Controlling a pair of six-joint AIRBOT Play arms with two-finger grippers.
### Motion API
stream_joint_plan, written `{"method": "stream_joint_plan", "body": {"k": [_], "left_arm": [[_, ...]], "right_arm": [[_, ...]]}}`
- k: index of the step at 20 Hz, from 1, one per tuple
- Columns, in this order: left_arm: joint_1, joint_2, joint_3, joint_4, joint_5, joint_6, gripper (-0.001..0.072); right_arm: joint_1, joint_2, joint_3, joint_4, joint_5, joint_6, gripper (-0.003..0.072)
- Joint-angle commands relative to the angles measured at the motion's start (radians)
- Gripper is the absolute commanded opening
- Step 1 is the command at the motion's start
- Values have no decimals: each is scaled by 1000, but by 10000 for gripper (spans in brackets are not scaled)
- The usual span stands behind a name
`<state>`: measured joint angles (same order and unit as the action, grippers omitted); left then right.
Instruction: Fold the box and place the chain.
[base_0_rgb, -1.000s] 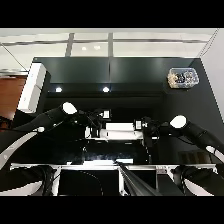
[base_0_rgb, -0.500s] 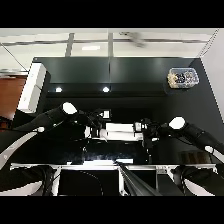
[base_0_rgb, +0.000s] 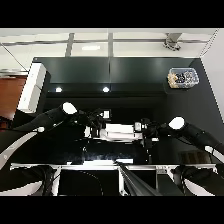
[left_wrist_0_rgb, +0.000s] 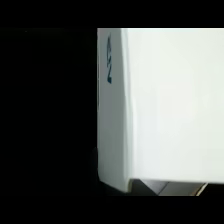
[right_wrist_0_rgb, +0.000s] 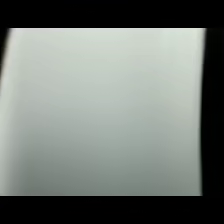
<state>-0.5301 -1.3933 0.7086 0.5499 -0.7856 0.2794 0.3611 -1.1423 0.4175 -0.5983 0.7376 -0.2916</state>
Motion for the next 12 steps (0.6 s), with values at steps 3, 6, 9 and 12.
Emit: {"method": "stream_joint_plan", "body": {"k": [3,6,9,12], "left_arm": [[0,0,0,0,0,0,31],[5,12,6,13,-2,-52,398],[32,94,18,91,-4,-182,702],[81,232,18,269,-68,-373,702]], "right_arm": [[0,-1,0,-1,-2,0,481],[0,-1,0,-1,-2,0,482],[0,-1,0,-1,-1,0,482],[2,-1,0,-2,0,0,482]]}}
